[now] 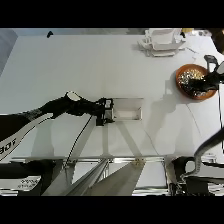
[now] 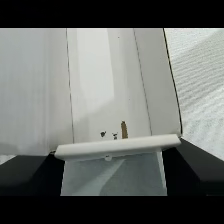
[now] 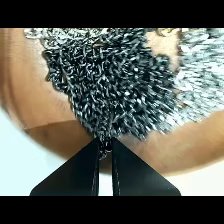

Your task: Fold the box and place the chain.

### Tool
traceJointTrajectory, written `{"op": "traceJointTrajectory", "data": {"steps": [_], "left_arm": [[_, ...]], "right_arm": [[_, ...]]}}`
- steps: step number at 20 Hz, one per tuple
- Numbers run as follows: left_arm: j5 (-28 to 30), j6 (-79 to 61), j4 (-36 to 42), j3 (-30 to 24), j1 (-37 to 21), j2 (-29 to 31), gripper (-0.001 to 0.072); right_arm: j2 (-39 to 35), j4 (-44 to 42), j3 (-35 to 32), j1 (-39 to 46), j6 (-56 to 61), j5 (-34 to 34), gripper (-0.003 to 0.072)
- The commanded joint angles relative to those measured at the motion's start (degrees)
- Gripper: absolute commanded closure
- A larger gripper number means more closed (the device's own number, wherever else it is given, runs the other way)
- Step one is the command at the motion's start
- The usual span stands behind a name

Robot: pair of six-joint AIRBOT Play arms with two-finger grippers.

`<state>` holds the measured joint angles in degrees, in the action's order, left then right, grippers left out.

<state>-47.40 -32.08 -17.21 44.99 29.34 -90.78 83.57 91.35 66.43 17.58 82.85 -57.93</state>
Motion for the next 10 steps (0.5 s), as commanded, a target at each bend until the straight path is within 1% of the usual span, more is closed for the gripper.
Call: {"op": "traceJointTrajectory", "data": {"steps": [1,3,5,7,8,10], "left_arm": [[0.0,0.0,0.0,0.0,0.0,0.0,0.0697],[0.0,0.0,0.0,0.0,0.0,0.0,0.0697],[0.0,0.0,0.0,0.0,0.0,0.0,0.0697],[0.0,0.0,0.0,0.0,0.0,0.0,0.0697],[0.0,0.0,0.0,0.0,0.0,0.0,0.0697],[0.0,0.0,0.0,0.0,0.0,0.0,0.0697]], "right_arm": [[-7.2,-0.6,0.0,0.0,-0.5,-2.5,0.0664],[-12.7,-3.1,0.0,0.0,-0.9,-4.7,0.0664],[-18.5,-9.9,0.0,0.0,-1.8,-8.0,0.0664],[-23.8,-17.8,0.0,-0.5,-5.5,-11.4,0.0664],[-26.5,-20.2,0.0,-1.3,-6.6,-13.0,0.0664],[-31.5,-21.1,0.0,-3.7,-6.8,-15.0,0.0664]]}}
